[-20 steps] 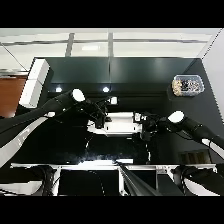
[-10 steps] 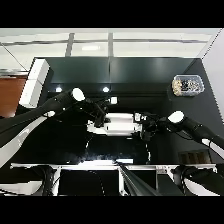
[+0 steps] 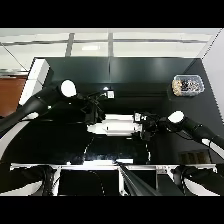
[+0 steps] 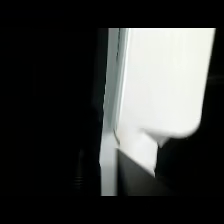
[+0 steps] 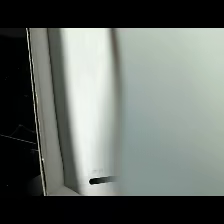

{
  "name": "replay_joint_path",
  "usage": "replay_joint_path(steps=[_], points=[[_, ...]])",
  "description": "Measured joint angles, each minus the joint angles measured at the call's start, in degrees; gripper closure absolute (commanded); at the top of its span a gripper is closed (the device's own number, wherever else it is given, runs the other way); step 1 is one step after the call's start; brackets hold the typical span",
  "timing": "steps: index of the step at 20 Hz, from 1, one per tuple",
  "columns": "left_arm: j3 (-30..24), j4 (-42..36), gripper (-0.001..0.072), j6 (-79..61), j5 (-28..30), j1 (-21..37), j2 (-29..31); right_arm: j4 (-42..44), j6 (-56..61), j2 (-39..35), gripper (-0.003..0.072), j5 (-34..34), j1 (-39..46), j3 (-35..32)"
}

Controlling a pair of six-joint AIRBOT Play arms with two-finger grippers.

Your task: Fold the box and place the chain.

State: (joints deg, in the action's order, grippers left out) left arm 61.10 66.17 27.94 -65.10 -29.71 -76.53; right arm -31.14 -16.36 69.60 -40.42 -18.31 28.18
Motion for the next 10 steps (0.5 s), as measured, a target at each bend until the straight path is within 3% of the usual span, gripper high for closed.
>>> replay_joint_path(steps=[1, 2, 3, 4, 7, 10], points=[[0.0, 1.8, 0.0686, 3.9, -2.5, 0.0, 1.3, 0.0, 0.0, 0.0, 0.0196, 0.0, 0.0, 0.0], [-0.2, 2.4, 0.0686, 7.5, -4.5, -0.1, 2.4, 0.0, 0.0, 0.0, 0.0279, 0.0, 0.0, 0.0], [-0.8, 2.1, 0.0686, 11.0, -5.9, -0.2, 3.5, 0.0, 0.0, 0.0, 0.0428, 0.0, 0.0, 0.0], [-1.9, 0.5, 0.0686, 14.1, -6.5, -0.5, 4.7, 0.0, 0.0, 0.0, 0.0481, 0.0, 0.0, 0.0], [-6.8, -7.3, 0.0684, 19.8, -3.5, -2.3, 7.5, 0.0, 0.0, 0.0, 0.0479, 0.0, 0.0, 0.0], [-12.0, -18.4, 0.0682, 20.6, 5.9, -4.2, 9.0, 0.0, 0.0, 0.0, 0.0479, 0.0, 0.0, 0.0]])
